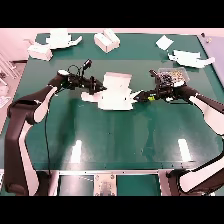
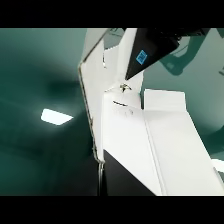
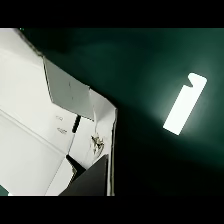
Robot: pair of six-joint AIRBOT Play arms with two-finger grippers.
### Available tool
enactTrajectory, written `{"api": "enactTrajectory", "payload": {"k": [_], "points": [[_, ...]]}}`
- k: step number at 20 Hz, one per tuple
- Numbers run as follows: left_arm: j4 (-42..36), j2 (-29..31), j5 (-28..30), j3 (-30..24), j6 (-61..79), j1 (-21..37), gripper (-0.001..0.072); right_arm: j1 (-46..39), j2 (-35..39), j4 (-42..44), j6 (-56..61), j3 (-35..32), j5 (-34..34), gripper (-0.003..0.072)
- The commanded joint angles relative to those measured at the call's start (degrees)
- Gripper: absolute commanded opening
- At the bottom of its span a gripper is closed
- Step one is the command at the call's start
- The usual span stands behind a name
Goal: Fold the box and place the chain.
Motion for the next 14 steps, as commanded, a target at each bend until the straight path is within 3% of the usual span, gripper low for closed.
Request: {"api": "enactTrajectory", "payload": {"k": [1,2,3,14], "points": [[0.6,-0.6,-2.6,-0.1,11.2,0.0,0.002,0.0,0.0,0.2,0.0,0.0,0.0,0.0055],[0.6,-1.2,-2.6,-0.1,12.1,0.0,0.002,0.0,0.0,0.3,0.0,0.0,0.0,0.0124],[0.5,-1.6,-2.5,-0.3,13.0,0.0,0.002,0.0,0.0,0.3,0.0,0.0,0.0,0.0146],[-0.3,-2.8,-0.9,-1.8,18.5,0.0,0.0019,-2.7,0.0,3.1,-0.4,3.7,0.0,0.0152]]}}
